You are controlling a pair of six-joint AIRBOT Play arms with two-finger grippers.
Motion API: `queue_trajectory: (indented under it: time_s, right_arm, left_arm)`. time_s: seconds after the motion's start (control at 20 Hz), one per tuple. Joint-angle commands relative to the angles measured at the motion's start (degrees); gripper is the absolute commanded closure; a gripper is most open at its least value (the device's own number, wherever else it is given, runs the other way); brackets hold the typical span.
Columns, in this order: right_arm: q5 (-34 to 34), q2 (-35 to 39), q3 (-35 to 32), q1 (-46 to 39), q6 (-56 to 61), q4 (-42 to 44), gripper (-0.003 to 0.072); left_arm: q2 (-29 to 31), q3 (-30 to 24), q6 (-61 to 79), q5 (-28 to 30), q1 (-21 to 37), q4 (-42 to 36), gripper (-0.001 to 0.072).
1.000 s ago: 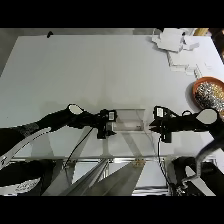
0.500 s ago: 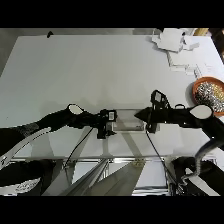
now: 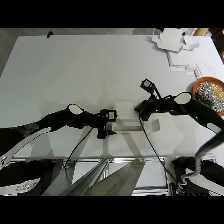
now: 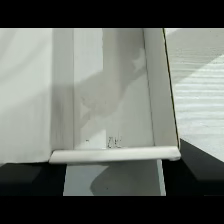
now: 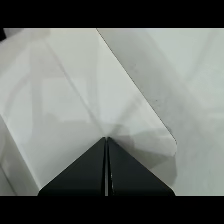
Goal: Fold the box and place the chain.
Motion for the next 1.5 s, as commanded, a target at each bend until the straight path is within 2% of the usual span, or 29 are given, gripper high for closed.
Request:
queue_trajectory:
  time_s: [0.0, 0.2, 0.3, 0.45, 0.5, 0.55, 0.6, 0.8, 0.9, 1.1, 1.45]
  right_arm:
    - [2.71, 1.70, 0.52, 0.09, 3.23, -3.65, 0.0664]
    - [7.02, 13.97, 0.52, -1.49, 2.86, -9.01, 0.0665]
    - [11.80, 19.67, 0.46, -2.08, 0.02, -17.84, 0.0665]
    - [18.38, 21.27, -0.04, -2.10, -3.34, -28.59, 0.0656]
    - [18.03, 21.20, -1.05, -2.10, -3.72, -29.09, 0.0579]
    - [16.90, 21.20, -2.25, -2.10, -5.29, -28.72, 0.0514]
    - [16.09, 21.18, -3.48, -2.10, -7.89, -27.76, 0.0499]
    - [15.26, 21.14, -7.89, -2.10, -21.14, -26.18, 0.0499]
    - [14.14, 20.28, -9.11, -2.10, -23.08, -24.46, 0.0499]
    - [14.23, 15.89, -9.29, -2.10, -31.19, -13.22, 0.0508]
    - [14.19, 10.25, -9.29, -2.10, -34.86, -2.34, 0.0509]
  left_arm:
    - [0.00, -0.02, 0.11, -0.04, 0.00, 0.13, 0.0376]
    - [0.00, -0.02, 0.11, -0.04, 0.00, 0.13, 0.0376]
    - [0.00, -0.02, 0.11, -0.04, 0.00, 0.13, 0.0376]
    - [0.00, -0.02, 0.11, -0.04, 0.00, 0.13, 0.0376]
    - [0.00, -0.02, 0.11, -0.04, 0.00, 0.13, 0.0376]
    - [0.00, -0.02, 0.11, -0.04, 0.00, 0.13, 0.0376]
    - [0.00, -0.02, 0.11, -0.04, 0.00, 0.13, 0.0376]
    - [0.00, -0.02, 0.11, -0.04, 0.00, 0.13, 0.0376]
    - [0.00, -0.02, 0.11, -0.04, 0.00, 0.13, 0.0376]
    - [0.00, -0.02, 0.11, -0.04, 0.00, 0.13, 0.0376]
    - [0.00, -0.02, 0.11, -0.04, 0.00, 0.13, 0.0376]
